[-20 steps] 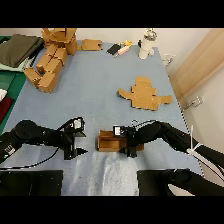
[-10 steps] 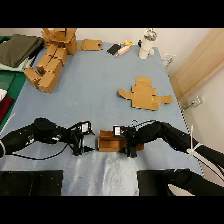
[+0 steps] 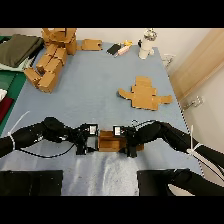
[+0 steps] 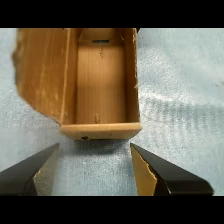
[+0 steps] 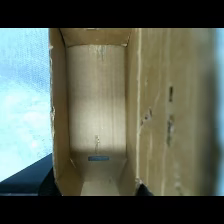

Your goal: Fold the box.

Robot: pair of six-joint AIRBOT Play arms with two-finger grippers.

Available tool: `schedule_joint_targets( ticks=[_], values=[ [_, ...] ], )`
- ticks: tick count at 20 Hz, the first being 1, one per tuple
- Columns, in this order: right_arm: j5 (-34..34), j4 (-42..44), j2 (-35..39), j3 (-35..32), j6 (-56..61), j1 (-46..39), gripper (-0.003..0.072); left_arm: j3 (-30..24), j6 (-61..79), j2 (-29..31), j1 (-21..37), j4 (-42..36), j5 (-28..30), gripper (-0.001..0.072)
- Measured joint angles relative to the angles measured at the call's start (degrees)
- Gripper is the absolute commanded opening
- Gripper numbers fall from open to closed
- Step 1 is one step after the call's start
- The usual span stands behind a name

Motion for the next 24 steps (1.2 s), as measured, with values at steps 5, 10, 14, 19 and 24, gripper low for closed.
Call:
schedule_joint_targets(
  ticks=[5, 10, 14, 19, 24],
  values=[
    [0.0, -0.02, 0.0, 0.0, -0.02, 0.0, 0.0513, 1.55, -0.83, -1.55, -1.51, 0.74, 0.28, 0.0688],
    [-0.02, -0.04, 0.0, 0.0, 0.09, 0.0, 0.0513, 2.75, -1.27, -2.67, -3.06, 0.68, 0.33, 0.0688],
    [-0.02, -0.02, 0.0, 0.0, 0.04, 0.0, 0.0513, 3.06, -1.79, -2.93, -3.8, 0.57, 0.28, 0.0688],
    [0.0, -0.02, 0.02, 0.0, -0.02, 0.0, 0.0513, 3.19, -2.19, -2.97, -4.04, 0.66, 0.39, 0.0688],
    [-0.02, 0.02, 0.0, 0.0, -0.04, 0.0, 0.0513, 4.17, -4.07, -3.91, -4.11, 1.55, 0.33, 0.0687]
  ],
)
